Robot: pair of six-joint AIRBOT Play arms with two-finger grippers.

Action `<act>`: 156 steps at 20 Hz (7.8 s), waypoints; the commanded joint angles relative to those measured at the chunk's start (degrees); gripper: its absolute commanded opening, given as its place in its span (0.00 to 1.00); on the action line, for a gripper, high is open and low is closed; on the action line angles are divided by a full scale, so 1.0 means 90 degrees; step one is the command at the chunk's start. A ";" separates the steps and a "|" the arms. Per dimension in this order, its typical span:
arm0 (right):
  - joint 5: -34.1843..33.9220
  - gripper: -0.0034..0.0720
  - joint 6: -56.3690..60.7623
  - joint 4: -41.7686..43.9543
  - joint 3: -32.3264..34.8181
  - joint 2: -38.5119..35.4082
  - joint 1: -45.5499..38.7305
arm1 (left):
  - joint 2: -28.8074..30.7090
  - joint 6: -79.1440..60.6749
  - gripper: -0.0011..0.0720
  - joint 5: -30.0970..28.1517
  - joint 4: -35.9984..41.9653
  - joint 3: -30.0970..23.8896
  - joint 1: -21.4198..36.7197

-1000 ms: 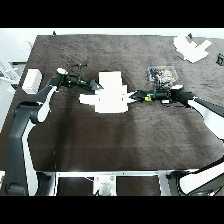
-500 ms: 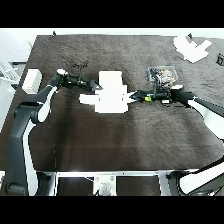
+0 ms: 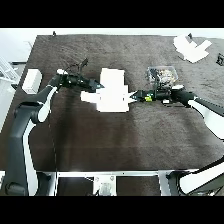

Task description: Fold the box and place the chain.

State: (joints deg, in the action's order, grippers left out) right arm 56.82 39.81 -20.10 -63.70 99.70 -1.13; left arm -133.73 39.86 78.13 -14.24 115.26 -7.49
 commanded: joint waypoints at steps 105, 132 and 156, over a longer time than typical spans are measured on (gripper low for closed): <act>-0.1753 0.89 -0.5712 -0.2222 0.1496 -0.1722 0.1863 | 0.1311 -0.6963 0.04 -0.0755 -0.0180 -0.2647 0.0000; -0.2761 0.89 -0.5974 -0.1766 0.0794 -0.1445 0.1532 | 0.1311 -0.6963 0.05 -0.0731 -0.0182 -0.2647 0.0000; -0.0809 0.91 -0.6836 -0.1144 -0.0423 -0.0423 0.0877 | 0.1311 -0.6960 0.04 -0.0663 -0.0185 -0.2647 0.0000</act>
State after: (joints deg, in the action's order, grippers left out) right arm 46.87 -21.45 -30.94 -66.02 94.13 7.09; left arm -121.97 -22.79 72.18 -15.97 91.46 -7.44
